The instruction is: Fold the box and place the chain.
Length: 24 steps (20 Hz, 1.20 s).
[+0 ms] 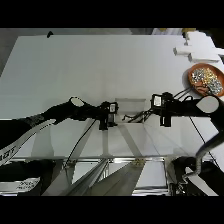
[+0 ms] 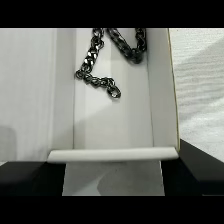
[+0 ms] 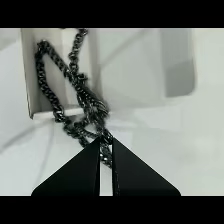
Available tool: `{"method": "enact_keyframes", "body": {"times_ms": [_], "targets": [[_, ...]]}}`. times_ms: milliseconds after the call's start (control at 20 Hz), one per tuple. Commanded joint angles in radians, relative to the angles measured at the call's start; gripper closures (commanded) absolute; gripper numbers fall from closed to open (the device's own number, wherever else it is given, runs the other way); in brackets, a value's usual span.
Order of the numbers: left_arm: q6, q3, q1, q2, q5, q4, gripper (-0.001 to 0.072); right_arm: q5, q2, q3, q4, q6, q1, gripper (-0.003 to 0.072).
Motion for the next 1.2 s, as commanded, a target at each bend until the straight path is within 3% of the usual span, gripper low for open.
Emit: {"method": "enact_keyframes", "body": {"times_ms": [0, 400, 600, 800, 1050, 1150], "targets": [[0.0, 0.0, 0.0, 0.0, 0.0, 0.0, 0.0638, 0.027, 0.108, 0.0, 0.037, 0.098, 0.0, 0.0669], [0.0, 0.0, 0.0, 0.0, 0.0, 0.0, 0.0638, 0.082, 0.15, 0.0, 0.542, 0.093, 0.001, 0.0669], [0.0, 0.0, 0.0, 0.0, 0.0, 0.0, 0.0638, 0.086, 0.15, 0.0, 0.687, 0.093, 0.001, 0.0669], [0.0, 0.0, 0.0, 0.0, 0.0, 0.0, 0.0638, 0.109, 0.149, 0.0, 0.676, 0.094, 0.002, 0.0669], [0.0, 0.0, 0.0, 0.0, 0.0, 0.0, 0.0638, 0.093, 0.068, 0.0, 0.412, 0.095, 0.099, 0.0668], [0.0, 0.0, 0.0, 0.0, 0.0, 0.0, 0.0638, 0.021, 0.005, 0.0, 0.336, 0.136, 0.148, 0.0666]]}}
